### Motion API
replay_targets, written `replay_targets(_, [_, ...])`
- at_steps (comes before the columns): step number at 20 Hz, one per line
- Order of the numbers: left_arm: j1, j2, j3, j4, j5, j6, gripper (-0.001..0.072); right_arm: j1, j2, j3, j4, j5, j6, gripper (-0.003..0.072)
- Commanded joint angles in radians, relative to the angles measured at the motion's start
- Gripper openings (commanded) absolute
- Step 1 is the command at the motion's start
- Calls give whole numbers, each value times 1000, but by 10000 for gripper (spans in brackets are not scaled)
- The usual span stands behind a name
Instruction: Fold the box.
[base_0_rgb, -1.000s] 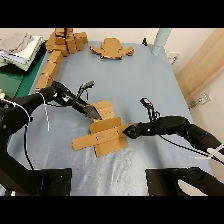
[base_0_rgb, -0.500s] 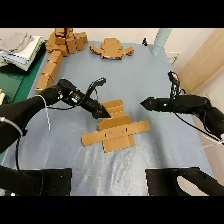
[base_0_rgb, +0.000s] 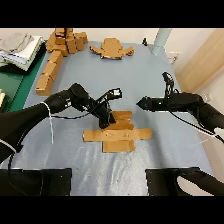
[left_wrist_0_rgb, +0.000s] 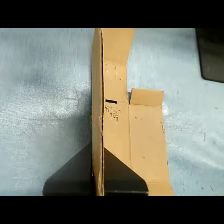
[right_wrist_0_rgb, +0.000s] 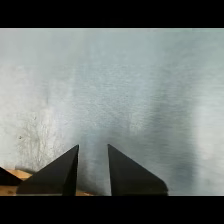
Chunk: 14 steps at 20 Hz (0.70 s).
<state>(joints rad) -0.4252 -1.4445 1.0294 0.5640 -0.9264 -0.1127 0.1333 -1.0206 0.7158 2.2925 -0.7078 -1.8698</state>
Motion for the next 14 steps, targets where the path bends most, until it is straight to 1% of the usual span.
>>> replay_targets(1, [-16,4,-24,11,27,-18,9,32,-23,2,9,2,-8,280])
replay_targets(6, [-16,5,-57,-11,25,-18,9,49,-23,2,8,0,-8,280])
replay_targets(11, [-16,15,-58,-73,31,13,9,49,-23,2,8,-7,-8,280])
replay_targets(14, [-11,19,-58,-119,93,68,9,49,-23,2,8,-6,-8,280])
